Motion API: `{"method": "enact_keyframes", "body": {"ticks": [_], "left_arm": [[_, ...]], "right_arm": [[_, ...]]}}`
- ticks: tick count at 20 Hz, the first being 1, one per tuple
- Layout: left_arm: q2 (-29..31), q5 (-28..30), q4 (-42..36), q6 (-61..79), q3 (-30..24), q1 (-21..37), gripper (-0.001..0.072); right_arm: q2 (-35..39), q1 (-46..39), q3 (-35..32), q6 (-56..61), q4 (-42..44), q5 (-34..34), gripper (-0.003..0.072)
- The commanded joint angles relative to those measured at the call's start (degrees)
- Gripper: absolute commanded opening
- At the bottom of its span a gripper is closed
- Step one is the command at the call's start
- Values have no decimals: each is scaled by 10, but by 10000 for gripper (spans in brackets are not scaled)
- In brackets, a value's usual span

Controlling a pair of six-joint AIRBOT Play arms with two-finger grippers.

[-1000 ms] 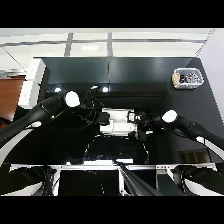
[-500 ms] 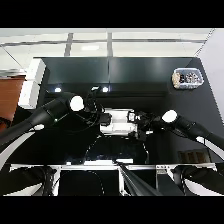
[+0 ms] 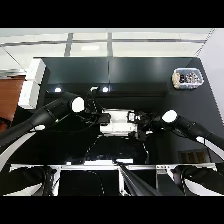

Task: Fold the box and place the chain.

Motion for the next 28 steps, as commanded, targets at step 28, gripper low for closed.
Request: {"method": "enact_keyframes", "body": {"ticks": [28], "left_arm": [[-94, -86, 122, -227, 84, -68, 371]], "right_arm": [[0, 0, 0, 0, 0, 0, 3]]}}
